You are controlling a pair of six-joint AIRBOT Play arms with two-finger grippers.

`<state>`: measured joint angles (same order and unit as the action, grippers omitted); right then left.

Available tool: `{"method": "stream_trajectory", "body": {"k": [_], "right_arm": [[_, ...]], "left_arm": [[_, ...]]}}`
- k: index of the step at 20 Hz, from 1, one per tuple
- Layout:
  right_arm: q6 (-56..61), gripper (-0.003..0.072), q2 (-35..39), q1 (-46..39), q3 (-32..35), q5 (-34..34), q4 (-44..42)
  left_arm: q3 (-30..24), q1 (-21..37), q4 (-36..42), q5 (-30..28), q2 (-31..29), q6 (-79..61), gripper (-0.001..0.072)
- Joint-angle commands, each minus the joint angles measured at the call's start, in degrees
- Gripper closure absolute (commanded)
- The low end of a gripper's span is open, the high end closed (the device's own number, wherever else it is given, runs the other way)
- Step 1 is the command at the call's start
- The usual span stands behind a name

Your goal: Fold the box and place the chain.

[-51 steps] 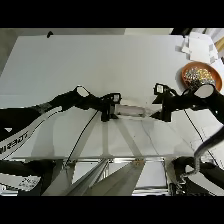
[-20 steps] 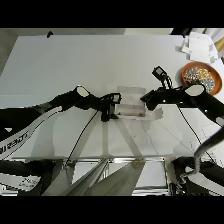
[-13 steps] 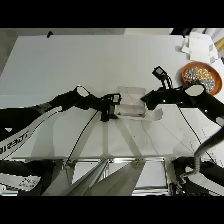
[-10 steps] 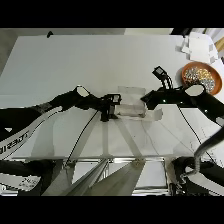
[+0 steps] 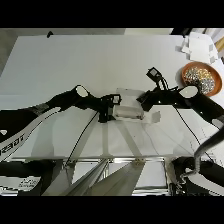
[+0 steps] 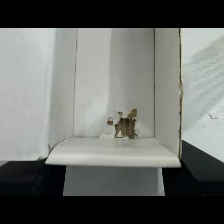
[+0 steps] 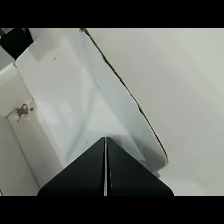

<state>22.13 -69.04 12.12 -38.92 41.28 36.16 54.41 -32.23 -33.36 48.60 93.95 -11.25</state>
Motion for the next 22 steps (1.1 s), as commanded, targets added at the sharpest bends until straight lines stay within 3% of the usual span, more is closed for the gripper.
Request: {"method": "stream_trajectory", "body": {"k": [1, 5, 16, 22], "right_arm": [[1.73, 0.0677, -2.03, 2.60, -0.04, -2.29, 0.02], [2.01, 0.0677, -5.29, 2.89, -0.04, -1.88, -1.44], [1.79, 0.0677, -4.15, 2.86, -0.28, -0.90, -3.54], [2.05, 0.0678, 2.38, 2.86, -1.33, 8.50, 5.92]], "left_arm": [[0.07, 0.02, -2.29, 0.02, -0.63, 7.08, 0.0704], [0.07, 0.02, -2.67, -0.24, -0.63, 10.34, 0.0704], [0.07, 0.02, -5.20, -1.25, -0.61, 10.40, 0.0693], [0.07, 0.00, -4.94, -1.22, -0.61, 10.40, 0.0693]]}}
